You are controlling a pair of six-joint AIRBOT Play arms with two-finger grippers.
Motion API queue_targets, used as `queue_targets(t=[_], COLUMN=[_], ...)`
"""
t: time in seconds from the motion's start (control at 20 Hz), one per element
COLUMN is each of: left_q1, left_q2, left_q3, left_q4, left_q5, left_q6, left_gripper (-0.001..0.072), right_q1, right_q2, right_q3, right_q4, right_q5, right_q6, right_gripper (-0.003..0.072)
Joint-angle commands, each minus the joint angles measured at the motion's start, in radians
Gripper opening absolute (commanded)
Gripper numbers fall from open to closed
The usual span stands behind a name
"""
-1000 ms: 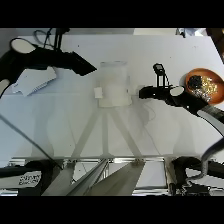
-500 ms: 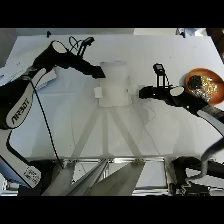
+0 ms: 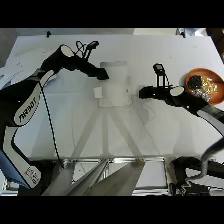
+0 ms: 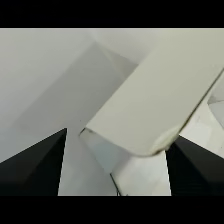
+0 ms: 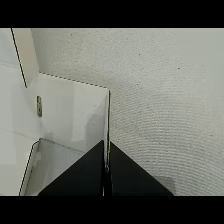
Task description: Fold the box and place the chain.
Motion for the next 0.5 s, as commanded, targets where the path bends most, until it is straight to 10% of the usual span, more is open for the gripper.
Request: queue_targets(t=[0.0, 0.25, 0.45], left_q1=[-0.015, -0.030, -0.029], left_q2=[-0.002, -0.002, -0.002], left_q3=[0.001, 0.001, 0.001], left_q4=[-0.062, -0.065, -0.056], left_q5=[-0.015, -0.191, -0.221], left_q6=[0.068, 0.176, 0.243], left_gripper=[0.0647, 0.0612, 0.0370], right_q1=[0.001, 0.001, 0.001], right_q2=[0.000, 0.000, 0.000], right_q3=[0.000, 0.000, 0.000], right_q4=[0.000, 0.000, 0.000], right_q5=[0.000, 0.000, 0.000], right_q6=[0.000, 0.000, 0.000], right_gripper=[0.0014, 0.0014, 0.0014])
